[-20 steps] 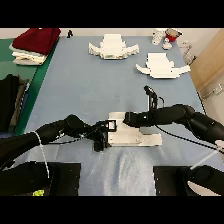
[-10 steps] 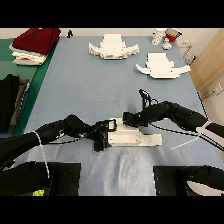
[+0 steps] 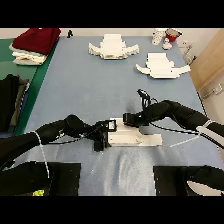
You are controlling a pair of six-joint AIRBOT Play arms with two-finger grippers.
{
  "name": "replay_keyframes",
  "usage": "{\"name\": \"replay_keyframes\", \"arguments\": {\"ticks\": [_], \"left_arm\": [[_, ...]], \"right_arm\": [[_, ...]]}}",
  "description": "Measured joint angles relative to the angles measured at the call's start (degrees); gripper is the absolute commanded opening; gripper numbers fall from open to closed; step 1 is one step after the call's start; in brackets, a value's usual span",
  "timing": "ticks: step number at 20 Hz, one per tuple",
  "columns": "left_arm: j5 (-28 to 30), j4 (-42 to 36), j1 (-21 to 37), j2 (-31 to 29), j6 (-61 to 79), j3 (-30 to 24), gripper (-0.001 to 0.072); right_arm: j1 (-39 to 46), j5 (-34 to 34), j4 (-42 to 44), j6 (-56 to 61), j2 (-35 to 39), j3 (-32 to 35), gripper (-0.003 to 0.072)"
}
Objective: Fold the box.
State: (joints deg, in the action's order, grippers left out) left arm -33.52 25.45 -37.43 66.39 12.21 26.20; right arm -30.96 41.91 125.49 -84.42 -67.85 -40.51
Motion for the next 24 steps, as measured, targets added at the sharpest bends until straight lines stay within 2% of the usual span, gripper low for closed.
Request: {"name": "replay_keyframes", "arguments": {"ticks": [5,10,11,12,13,17,20,22,23,24], "left_arm": [[0.02,0.02,0.0,0.0,0.0,0.0,0.0456],[0.02,0.02,0.0,0.0,0.0,0.0,0.0456],[0.02,0.02,-0.02,0.0,0.0,0.0,0.0456],[0.02,0.02,-0.02,0.0,0.0,0.0,0.0455],[0.02,0.02,-0.02,0.0,0.0,0.0,0.0455],[0.0,0.02,0.0,0.0,0.0,0.0,0.0455],[0.0,0.02,-0.02,0.0,0.0,0.0,0.0456],[0.0,0.02,0.0,0.0,0.0,0.0,0.0456],[0.0,0.02,-0.02,0.0,0.0,0.0,0.0456],[0.0,0.02,0.0,0.0,0.0,0.0,0.0455]], "right_arm": [[-0.04,9.03,-4.92,-6.67,6.47,-3.26,0.0084],[-0.13,20.7,-9.4,-21.55,16.09,-2.27,0.0085],[-0.13,22.25,-10.6,-25.27,18.29,-0.9,0.0145],[-0.13,23.52,-11.87,-28.7,20.26,0.66,0.0402],[-0.13,24.3,-13.29,-32.3,22.18,2.51,0.0599],[-0.13,21.77,-18.67,-44.26,26.29,10.36,0.0606],[-0.13,15.82,-20.26,-50.86,26.67,14.08,0.0605],[-0.13,11.93,-20.31,-54.25,25.79,15.3,0.0575],[-0.13,10.43,-19.8,-55.45,25.18,15.69,0.0522],[-0.15,9.07,-19.06,-56.37,24.7,15.93,0.0402]]}}
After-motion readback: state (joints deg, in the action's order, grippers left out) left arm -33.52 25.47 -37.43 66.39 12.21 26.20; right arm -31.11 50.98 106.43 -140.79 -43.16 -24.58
